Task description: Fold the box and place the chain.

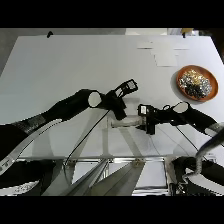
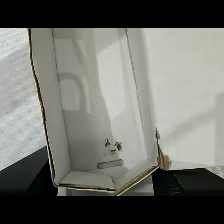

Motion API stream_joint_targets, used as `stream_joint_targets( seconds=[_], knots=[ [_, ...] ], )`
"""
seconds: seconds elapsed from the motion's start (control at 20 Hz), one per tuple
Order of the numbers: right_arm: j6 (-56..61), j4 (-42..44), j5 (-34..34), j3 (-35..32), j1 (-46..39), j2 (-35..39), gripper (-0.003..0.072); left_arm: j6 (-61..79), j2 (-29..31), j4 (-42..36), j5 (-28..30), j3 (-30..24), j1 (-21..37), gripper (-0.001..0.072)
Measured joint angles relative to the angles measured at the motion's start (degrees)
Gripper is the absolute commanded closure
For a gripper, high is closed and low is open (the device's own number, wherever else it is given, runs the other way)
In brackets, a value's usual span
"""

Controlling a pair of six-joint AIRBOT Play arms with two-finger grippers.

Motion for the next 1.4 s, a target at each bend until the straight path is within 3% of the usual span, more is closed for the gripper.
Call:
stream_joint_targets(
  seconds=[0.35, 0.65, 1.25, 1.4],
  knots=[
    [0.0, 0.0, 0.0, 0.0, 0.0, 0.0, 0.0348, -1.0, 10.2, 7.1, -11.4, 0.0, 0.1, 0.0707],
    [0.0, 0.0, 0.0, 0.0, 0.0, 0.0, 0.0348, -1.0, 9.6, 8.8, -17.7, -0.2, 0.9, 0.0703],
    [0.0, 0.0, 0.0, 0.0, 0.0, 0.0, 0.0348, 11.8, 7.3, 6.0, -16.8, -9.1, 6.5, 0.0698],
    [0.0, 0.0, 0.0, 0.0, 0.0, 0.0, 0.0348, 13.7, 7.3, 5.9, -16.5, -10.3, 7.8, 0.0610]
  ],
)
